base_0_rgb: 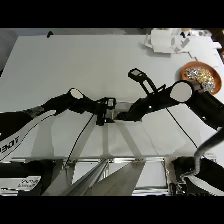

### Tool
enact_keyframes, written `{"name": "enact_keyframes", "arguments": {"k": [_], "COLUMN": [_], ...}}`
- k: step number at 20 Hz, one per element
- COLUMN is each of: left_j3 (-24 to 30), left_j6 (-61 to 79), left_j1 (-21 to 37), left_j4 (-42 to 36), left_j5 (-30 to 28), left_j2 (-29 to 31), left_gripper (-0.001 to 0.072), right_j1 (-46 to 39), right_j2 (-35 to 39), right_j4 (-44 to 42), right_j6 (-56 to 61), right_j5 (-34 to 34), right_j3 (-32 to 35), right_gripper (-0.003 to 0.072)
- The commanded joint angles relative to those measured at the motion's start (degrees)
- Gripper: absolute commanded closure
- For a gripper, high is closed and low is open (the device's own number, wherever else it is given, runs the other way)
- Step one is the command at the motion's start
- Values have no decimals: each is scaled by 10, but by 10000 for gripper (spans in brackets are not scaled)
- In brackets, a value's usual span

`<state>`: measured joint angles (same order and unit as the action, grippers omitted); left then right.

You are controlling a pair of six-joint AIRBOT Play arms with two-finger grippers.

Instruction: Fold the box and place the chain.

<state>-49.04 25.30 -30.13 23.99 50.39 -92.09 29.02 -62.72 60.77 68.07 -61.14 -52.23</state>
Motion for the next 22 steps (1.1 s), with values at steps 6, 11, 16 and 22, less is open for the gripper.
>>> {"name": "enact_keyframes", "arguments": {"k": [6, 11, 16, 22], "left_j3": [0, 0, 0, 0], "left_j6": [0, 0, 0, 0], "left_j1": [0, 0, 0, 0], "left_j4": [0, 0, 0, 0], "left_j5": [0, 0, 0, 0], "left_j2": [0, 0, 0, 0], "left_gripper": [458, 458, 458, 458], "right_j1": [9, 9, 9, 39], "right_j2": [-2, -71, -151, -134], "right_j4": [31, 48, 48, 39], "right_j6": [-89, -218, -317, -428], "right_j5": [-7, 19, -29, -61], "right_j3": [-118, -122, -122, -121], "right_gripper": [608, 673, 673, 670]}}
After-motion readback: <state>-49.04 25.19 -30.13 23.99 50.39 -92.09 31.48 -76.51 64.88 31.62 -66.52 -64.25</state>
